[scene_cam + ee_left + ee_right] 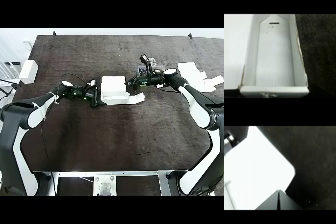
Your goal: Fold the box and place the chain.
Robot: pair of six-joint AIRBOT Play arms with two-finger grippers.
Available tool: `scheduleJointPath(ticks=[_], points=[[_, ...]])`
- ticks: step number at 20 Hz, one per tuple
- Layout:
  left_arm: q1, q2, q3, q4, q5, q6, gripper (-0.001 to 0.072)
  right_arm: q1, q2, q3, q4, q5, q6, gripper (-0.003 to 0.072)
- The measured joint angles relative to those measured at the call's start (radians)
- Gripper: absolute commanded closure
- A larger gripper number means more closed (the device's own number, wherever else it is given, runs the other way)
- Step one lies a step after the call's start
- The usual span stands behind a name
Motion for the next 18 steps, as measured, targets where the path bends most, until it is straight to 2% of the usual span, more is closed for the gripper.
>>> scheduleJointPath(ticks=[9, 13, 14, 15, 16, 18], points=[[0.000, 0.000, 0.000, 0.002, -0.002, 0.001, 0.0430, 0.023, -0.006, 0.013, -0.089, 0.029, 0.009, 0.0671], [0.000, 0.000, 0.000, 0.001, -0.002, 0.001, 0.0430, 0.007, 0.081, 0.019, -0.092, 0.032, -0.052, 0.0671], [0.000, 0.000, 0.000, 0.001, -0.002, 0.001, 0.0430, -0.001, 0.112, 0.020, -0.097, 0.035, -0.063, 0.0647], [0.000, 0.000, 0.000, 0.001, -0.002, 0.001, 0.0430, -0.008, 0.139, 0.020, -0.109, 0.046, -0.075, 0.0367], [0.000, 0.000, 0.000, 0.001, -0.002, 0.001, 0.0430, -0.017, 0.164, 0.020, -0.137, 0.060, -0.089, 0.0049], [0.000, 0.000, 0.000, 0.000, -0.002, 0.001, 0.0430, -0.031, 0.196, 0.020, -0.200, 0.083, -0.109, 0.0035]])
